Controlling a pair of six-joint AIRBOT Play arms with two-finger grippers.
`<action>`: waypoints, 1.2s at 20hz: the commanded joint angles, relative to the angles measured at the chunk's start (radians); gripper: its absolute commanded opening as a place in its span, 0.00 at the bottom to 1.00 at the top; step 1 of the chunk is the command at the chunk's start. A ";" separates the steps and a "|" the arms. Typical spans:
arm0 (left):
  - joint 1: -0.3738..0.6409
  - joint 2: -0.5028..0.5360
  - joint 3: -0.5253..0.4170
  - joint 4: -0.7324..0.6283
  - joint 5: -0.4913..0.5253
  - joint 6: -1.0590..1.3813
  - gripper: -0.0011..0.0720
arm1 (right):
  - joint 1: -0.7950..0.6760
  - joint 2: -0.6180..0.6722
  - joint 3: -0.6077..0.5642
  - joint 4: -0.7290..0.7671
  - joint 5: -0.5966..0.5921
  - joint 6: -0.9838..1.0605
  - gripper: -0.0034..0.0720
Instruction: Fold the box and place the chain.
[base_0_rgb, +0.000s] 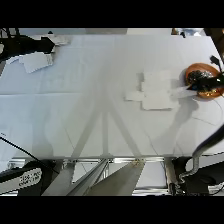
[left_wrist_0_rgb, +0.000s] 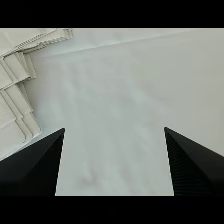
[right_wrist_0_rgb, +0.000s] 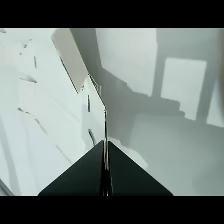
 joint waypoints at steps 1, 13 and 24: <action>0.000 0.001 0.001 0.000 0.000 0.000 0.97 | 0.169 0.027 0.000 0.089 -0.030 -0.023 0.06; 0.000 0.001 0.001 0.000 0.000 0.000 0.97 | 0.605 0.156 -0.003 0.141 -0.310 -0.129 0.06; 0.000 0.001 0.001 0.000 0.000 0.000 0.97 | 0.608 0.333 -0.530 0.418 -1.002 -0.380 0.06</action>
